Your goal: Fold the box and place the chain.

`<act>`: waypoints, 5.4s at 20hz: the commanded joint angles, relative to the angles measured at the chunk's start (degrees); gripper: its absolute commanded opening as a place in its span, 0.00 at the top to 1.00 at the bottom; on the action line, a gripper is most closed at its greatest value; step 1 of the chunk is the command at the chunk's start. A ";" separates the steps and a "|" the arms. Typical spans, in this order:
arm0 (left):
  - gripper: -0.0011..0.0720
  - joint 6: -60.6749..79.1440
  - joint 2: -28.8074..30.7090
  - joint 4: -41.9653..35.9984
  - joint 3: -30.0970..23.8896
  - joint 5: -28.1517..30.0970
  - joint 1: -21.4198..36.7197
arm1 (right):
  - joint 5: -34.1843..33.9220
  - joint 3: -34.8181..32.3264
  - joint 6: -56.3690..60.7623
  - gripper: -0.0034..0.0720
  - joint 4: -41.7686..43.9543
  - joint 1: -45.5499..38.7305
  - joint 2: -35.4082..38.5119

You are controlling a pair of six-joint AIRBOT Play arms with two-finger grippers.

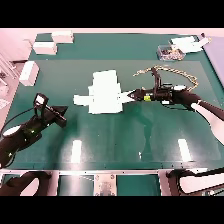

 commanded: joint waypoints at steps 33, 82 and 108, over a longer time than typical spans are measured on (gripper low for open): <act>0.35 8.04 -12.17 -25.24 15.87 9.88 0.02 | -2.93 6.08 12.55 0.95 -10.10 1.92 -5.90; 0.22 -56.22 -62.62 37.48 71.67 -32.13 -4.07 | -4.39 3.50 13.14 0.95 -9.46 1.88 -5.62; 0.26 -55.39 -68.72 36.74 79.38 -34.16 -8.96 | -4.39 3.61 13.09 0.95 -9.49 1.68 -5.62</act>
